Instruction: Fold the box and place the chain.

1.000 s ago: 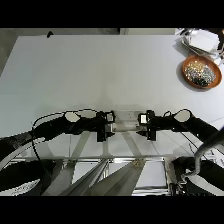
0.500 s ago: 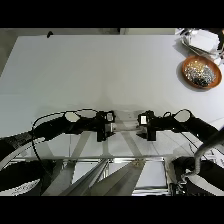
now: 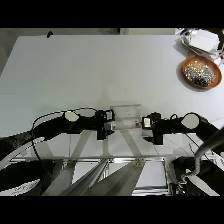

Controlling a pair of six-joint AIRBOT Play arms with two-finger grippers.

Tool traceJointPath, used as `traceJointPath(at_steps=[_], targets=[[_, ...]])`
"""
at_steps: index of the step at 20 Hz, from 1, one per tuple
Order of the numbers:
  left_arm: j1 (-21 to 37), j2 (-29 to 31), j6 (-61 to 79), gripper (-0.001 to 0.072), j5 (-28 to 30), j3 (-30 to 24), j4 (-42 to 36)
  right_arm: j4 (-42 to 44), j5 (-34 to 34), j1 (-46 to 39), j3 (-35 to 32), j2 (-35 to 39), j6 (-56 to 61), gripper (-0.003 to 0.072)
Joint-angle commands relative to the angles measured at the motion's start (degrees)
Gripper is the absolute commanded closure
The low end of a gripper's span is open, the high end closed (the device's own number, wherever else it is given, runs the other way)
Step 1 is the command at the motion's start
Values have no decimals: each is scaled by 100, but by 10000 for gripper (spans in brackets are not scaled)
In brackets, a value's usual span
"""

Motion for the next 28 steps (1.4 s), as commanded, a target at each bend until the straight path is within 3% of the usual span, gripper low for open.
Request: traceJointPath(at_steps=[1, 3, 5, 6, 8, 11, 15, 21, 28], targets=[[-4, -2, 33, 457, -74, -2, 26, -1084, 151, -2, 2, 785, 964, 3], [-4, -2, 31, 457, -74, -2, 26, -927, 122, 0, 2, 1384, 966, 23], [-4, -2, 31, 457, -74, -2, 28, -396, 103, 0, 2, 1943, 885, 142], [-4, -2, 33, 457, -72, -2, 26, 92, 101, 0, 2, 2131, 717, 277], [-4, -2, 33, 457, -74, -2, 28, 1320, 87, 0, 0, 2236, -90, 648], [-4, -2, 33, 457, -74, -2, 28, 2789, -306, 4, 0, 1864, -1150, 669], [-4, -2, 33, 457, -74, -2, 28, 3639, -1471, 4, 0, 774, -1274, 668], [-4, -2, 33, 457, -74, -2, 26, 3827, -2450, 4, 4, -1161, -1200, 669], [-4, -2, 31, 457, -74, -2, 28, 3779, -2138, 4, 61, -1375, -1198, 668]])
